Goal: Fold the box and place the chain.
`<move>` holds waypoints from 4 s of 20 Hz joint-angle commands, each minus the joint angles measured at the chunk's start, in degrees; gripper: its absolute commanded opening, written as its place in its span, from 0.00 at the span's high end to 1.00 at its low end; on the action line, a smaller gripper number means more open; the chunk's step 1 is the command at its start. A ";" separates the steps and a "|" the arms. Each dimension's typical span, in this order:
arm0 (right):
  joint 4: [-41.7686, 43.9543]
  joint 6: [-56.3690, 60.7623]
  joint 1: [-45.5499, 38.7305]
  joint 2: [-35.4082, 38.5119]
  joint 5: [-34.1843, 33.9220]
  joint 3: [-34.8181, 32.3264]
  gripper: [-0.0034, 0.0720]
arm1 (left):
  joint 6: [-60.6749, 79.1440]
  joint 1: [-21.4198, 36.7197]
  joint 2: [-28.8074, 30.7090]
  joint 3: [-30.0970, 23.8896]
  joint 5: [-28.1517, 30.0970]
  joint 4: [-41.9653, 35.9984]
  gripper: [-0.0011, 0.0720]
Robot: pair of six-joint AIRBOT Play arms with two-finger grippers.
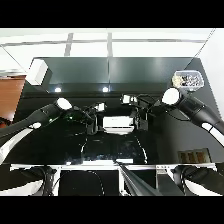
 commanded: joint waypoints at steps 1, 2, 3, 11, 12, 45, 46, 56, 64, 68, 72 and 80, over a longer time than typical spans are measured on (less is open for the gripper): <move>0.42 0.00 0.04 -0.02 -0.09 0.04 0.44 | 0.04 -0.04 0.02 0.02 0.00 0.02 0.44; 0.39 0.00 0.04 -0.02 -0.09 0.04 0.45 | 0.04 -0.04 0.02 0.02 0.00 0.02 0.44; 0.42 0.00 0.04 -0.02 -0.02 0.04 0.45 | 0.04 -0.04 0.02 0.02 0.00 0.02 0.44; 0.39 -0.02 0.07 -0.04 1.05 -1.20 0.45 | 0.04 -0.04 0.02 0.02 0.02 0.04 0.44; 0.39 -0.02 0.07 -0.04 1.03 -1.33 0.45 | 0.04 -0.04 0.02 0.02 0.02 0.02 0.44; 1.25 -0.90 3.30 2.78 -5.01 -1.18 0.45 | 0.04 -0.02 0.02 0.02 0.02 0.28 0.44; 1.22 -0.85 3.39 2.60 -4.94 -1.18 0.45 | 0.04 -0.02 0.02 0.02 0.00 0.28 0.44; -0.13 -0.24 3.39 2.34 -2.78 -1.18 0.65 | 0.04 -0.02 0.02 0.02 0.00 0.26 0.44; -1.01 -0.15 3.37 2.34 -2.86 -1.18 0.65 | 0.04 -0.02 0.02 0.02 0.00 0.28 0.44; -1.01 0.70 3.32 2.36 -3.06 -1.18 0.65 | 0.04 -0.02 0.02 0.02 -0.04 0.28 0.44; -0.87 1.97 2.38 2.38 -3.50 -1.16 0.65 | 0.04 -0.02 0.02 0.02 -0.04 0.28 0.44; -0.79 1.97 2.54 2.38 -3.50 -1.16 0.65 | 0.04 -0.02 0.02 0.02 -0.04 0.28 0.44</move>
